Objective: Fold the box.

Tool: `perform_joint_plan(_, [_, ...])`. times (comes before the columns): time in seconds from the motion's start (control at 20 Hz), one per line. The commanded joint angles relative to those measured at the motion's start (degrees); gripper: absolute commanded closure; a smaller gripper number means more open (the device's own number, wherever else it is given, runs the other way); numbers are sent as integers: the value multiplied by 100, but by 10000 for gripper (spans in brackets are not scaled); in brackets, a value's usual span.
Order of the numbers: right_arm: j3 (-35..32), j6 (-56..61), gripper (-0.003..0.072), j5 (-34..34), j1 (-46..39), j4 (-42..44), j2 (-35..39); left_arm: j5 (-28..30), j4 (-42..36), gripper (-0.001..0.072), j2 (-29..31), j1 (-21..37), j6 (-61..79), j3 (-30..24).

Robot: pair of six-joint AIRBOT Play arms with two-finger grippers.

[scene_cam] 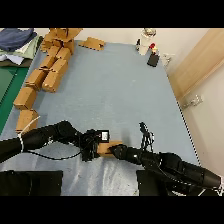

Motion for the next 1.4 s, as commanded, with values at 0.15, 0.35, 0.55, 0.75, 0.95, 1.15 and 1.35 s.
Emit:
perform_joint_plan(0.15, [1451, 0, 684, -3493, -195, -2688, 4, 2, 2, 198, -2, 7, 0, 7])
perform_joint_plan(0.35, [2037, 22, 683, -4054, -195, -3091, 2, 2, 2, 198, -2, 7, 2, 7])
perform_joint_plan(0.55, [2048, 597, 682, -5508, -197, -4103, 4, 4, 2, 198, -2, 4, 2, 7])
perform_joint_plan(0.75, [2046, 767, 683, -5689, -195, -4037, 2, 153, 0, 197, -2, 4, 2, 7])
perform_joint_plan(0.95, [2046, 986, 682, -5687, -195, -4039, 2, 149, -26, 198, -2, 4, 0, 7])
perform_joint_plan(1.15, [2046, 1117, 682, -5687, -195, -4046, 2, 153, -22, 198, 2, 7, -26, 7])
perform_joint_plan(1.35, [2046, 1119, 683, -5689, -195, -4105, 2, 278, 4, 198, 295, 7, -756, 11])
